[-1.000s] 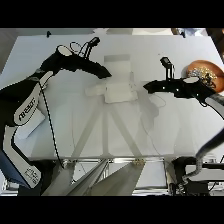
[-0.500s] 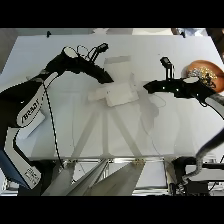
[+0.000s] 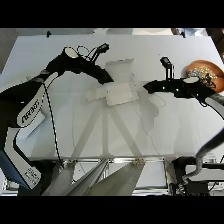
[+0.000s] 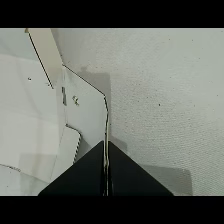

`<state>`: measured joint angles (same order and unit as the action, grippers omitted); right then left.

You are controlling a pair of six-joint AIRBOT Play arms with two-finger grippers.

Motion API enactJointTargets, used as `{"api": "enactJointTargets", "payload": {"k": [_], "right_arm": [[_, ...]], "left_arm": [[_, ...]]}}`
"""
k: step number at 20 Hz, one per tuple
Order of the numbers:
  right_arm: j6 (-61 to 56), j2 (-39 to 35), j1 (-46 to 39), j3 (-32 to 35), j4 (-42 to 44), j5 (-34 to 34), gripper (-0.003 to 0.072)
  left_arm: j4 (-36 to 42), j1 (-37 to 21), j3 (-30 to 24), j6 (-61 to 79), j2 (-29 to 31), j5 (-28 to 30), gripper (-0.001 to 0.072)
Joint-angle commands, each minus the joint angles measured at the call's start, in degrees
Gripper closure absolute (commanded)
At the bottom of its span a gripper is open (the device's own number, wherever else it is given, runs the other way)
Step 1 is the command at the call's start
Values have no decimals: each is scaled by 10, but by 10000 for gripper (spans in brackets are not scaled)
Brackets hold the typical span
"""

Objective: Fold the box and place the chain.

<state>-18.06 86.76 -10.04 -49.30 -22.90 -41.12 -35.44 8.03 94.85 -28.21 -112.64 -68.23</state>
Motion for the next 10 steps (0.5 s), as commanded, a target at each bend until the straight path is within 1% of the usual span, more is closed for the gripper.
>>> {"api": "enactJointTargets", "payload": {"k": [1, 10], "right_arm": [[0, 0, 0, 0, 0, 0, 672], [0, 0, 0, 0, 3, 0, 669]], "left_arm": [[0, 0, 0, -2, 0, 1, 694], [0, 0, 0, -1, 0, 1, 696]]}}
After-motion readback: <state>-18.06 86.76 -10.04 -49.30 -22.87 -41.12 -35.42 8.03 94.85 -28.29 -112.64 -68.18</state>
